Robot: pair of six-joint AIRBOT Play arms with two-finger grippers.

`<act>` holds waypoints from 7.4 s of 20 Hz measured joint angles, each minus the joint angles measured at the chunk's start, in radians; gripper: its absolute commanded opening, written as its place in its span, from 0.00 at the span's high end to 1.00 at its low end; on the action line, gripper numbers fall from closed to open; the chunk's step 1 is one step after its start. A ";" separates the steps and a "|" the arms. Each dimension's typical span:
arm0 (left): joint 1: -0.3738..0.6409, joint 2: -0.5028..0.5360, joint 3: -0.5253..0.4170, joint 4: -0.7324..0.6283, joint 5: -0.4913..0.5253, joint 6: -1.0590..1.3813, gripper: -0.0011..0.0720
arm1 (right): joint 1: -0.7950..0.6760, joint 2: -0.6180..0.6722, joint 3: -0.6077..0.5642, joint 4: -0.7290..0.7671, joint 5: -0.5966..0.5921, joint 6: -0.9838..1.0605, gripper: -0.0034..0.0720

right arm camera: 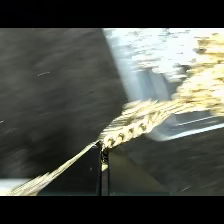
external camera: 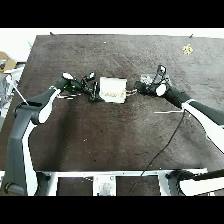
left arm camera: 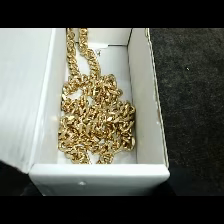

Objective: Fold the box and place the chain.

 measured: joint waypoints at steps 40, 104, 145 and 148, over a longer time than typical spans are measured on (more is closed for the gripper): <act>0.000 0.000 0.000 0.000 0.000 0.000 0.35 | 0.308 0.121 0.150 -0.346 0.238 0.099 0.54; 0.000 0.000 0.000 -0.007 0.000 0.000 0.35 | 0.081 0.110 0.042 -0.304 0.201 0.228 0.59; 0.000 0.000 0.000 -0.012 0.000 0.000 0.35 | 0.187 0.283 0.278 -0.503 0.323 0.284 0.94; 0.000 0.000 0.000 -0.012 0.000 0.000 0.35 | 0.222 0.327 0.278 -0.517 0.307 0.272 0.94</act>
